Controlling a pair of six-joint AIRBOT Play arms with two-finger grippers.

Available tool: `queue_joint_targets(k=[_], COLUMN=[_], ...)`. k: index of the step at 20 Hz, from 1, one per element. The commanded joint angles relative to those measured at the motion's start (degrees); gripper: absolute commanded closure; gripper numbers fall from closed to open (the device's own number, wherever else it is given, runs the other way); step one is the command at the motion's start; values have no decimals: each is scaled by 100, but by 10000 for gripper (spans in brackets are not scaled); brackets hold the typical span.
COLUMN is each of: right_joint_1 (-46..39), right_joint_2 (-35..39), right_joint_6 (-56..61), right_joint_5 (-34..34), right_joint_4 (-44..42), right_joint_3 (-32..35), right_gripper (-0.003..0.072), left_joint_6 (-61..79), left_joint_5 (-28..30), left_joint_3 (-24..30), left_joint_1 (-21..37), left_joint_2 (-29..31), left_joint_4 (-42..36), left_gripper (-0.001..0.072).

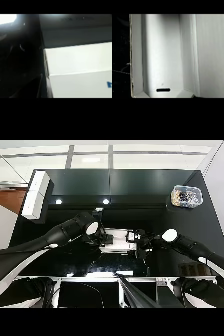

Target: Fold the box and place the chain.

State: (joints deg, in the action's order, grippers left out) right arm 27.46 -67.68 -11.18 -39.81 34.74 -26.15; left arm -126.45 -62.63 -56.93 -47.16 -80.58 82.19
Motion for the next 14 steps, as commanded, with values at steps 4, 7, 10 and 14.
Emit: queue_joint_targets(k=[4, 7, 10, 14], right_joint_1=[4, 4, 4, 4], right_joint_2=[2, 0, 0, 2], right_joint_6=[0, 0, 0, 0], right_joint_5=[0, 0, 0, 0], right_joint_4=[-2, -2, -2, -2], right_joint_3=[2, 2, 2, 2], right_gripper=[213, 213, 213, 213], left_joint_6=[-153, -155, -295, -413], left_joint_5=[-151, -151, -146, -107], left_joint_3=[-92, -96, -94, -94], left_joint_1=[-122, -179, -177, -177], left_joint_2=[-184, -234, -234, -234], left_joint_4=[28, 28, 74, 155], left_gripper=[489, 489, 489, 489])
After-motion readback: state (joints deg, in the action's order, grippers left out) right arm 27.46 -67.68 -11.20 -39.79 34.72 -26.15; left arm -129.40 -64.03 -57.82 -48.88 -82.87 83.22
